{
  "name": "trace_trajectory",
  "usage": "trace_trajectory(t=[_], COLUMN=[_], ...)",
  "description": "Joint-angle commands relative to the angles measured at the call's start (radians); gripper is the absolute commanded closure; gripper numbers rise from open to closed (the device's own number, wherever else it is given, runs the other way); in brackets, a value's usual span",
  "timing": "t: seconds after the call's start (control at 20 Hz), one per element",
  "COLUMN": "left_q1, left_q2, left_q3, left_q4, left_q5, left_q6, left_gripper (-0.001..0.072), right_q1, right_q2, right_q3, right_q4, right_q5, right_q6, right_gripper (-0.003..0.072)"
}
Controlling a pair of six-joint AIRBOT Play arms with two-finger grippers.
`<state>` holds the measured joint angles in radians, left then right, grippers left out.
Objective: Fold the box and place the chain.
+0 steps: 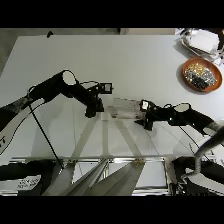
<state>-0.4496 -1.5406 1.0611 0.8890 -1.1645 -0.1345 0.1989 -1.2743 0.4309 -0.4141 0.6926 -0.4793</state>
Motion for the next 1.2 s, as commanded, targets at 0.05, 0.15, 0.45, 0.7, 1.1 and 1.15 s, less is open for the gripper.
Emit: trace_trajectory(t=[0.05,0.15,0.45,0.7,1.1,1.15], left_q1=[-0.008,-0.009,-0.033,-0.086,-0.126,-0.129], left_q2=[-0.054,-0.058,-0.058,-0.058,-0.059,-0.060], left_q3=[-0.005,-0.005,-0.005,-0.005,-0.005,-0.005], left_q4=[0.003,0.008,0.001,-0.008,-0.113,-0.124], left_q5=[0.000,0.052,0.167,0.166,0.224,0.249], left_q6=[0.073,0.086,0.172,0.228,0.267,0.267], left_gripper=[0.0610,0.0466,0.0411,0.0446,0.0580,0.0581], right_q1=[-0.001,-0.001,-0.001,-0.001,-0.001,-0.001], right_q2=[0.001,0.001,0.001,0.001,0.001,0.001], right_q3=[0.000,0.000,0.000,0.000,0.000,0.000], right_q4=[0.000,0.000,0.000,0.000,0.000,0.000], right_q5=[0.000,0.000,0.000,0.000,0.000,0.000], right_q6=[0.000,0.000,0.000,0.000,0.000,0.000], right_gripper=[0.0344,0.0344,0.0344,0.0344,0.0344,0.0344])
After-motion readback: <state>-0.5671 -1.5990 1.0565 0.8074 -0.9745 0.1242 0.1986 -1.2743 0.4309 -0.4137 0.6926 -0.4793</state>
